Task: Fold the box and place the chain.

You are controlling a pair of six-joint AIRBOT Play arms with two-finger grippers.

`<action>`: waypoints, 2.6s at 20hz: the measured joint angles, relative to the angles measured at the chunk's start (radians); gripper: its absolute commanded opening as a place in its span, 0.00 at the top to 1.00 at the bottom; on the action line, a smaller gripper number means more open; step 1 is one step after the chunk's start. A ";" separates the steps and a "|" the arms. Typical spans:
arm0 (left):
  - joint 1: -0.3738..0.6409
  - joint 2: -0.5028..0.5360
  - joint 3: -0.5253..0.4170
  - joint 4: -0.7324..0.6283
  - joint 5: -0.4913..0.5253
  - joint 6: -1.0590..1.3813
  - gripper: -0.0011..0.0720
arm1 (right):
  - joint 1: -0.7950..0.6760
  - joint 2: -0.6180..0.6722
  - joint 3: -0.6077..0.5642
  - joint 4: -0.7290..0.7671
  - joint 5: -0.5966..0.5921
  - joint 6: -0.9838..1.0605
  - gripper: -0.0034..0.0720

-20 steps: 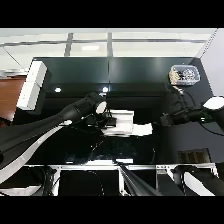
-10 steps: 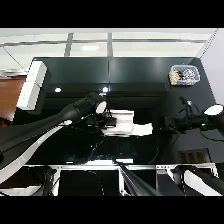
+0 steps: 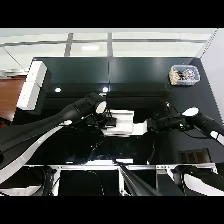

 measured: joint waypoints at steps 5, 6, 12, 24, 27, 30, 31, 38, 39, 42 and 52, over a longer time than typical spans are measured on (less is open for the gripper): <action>0.000 0.000 0.000 0.000 -0.003 0.000 0.95 | 0.018 -0.006 0.061 0.087 0.068 -0.068 0.12; 0.000 0.000 0.000 0.000 -0.003 0.000 0.95 | 0.019 -0.006 0.076 0.093 0.079 -0.073 0.12; 0.000 0.000 0.000 0.000 -0.003 0.000 0.95 | 0.022 -0.007 0.140 0.110 0.135 -0.061 0.25; 0.000 0.000 0.000 0.000 -0.001 0.000 0.95 | 0.022 -0.007 0.153 0.061 0.184 -0.017 0.25; 0.000 0.000 0.000 0.000 -0.001 0.000 0.95 | 0.027 -0.007 0.153 0.040 0.192 -0.017 0.26; 0.000 0.000 0.000 0.000 -0.001 0.000 0.95 | 0.064 -0.007 0.153 0.031 0.189 -0.014 0.30; 0.000 0.000 0.000 0.001 -0.001 0.000 0.95 | 0.082 -0.007 0.153 0.030 0.177 -0.013 0.37; 0.000 0.000 0.000 0.002 -0.001 0.000 0.95 | 0.156 -0.007 0.175 0.021 0.126 0.056 0.48; 0.000 0.000 0.000 0.003 -0.002 0.000 0.95 | 0.164 -0.007 0.187 0.015 0.126 0.068 0.48; 0.000 0.000 0.000 0.006 -0.002 0.000 0.95 | 0.198 -0.007 0.229 -0.040 0.127 0.142 0.48; 0.000 0.000 0.000 0.007 0.000 0.001 0.95 | 0.371 -0.007 0.322 -0.371 0.094 0.429 0.48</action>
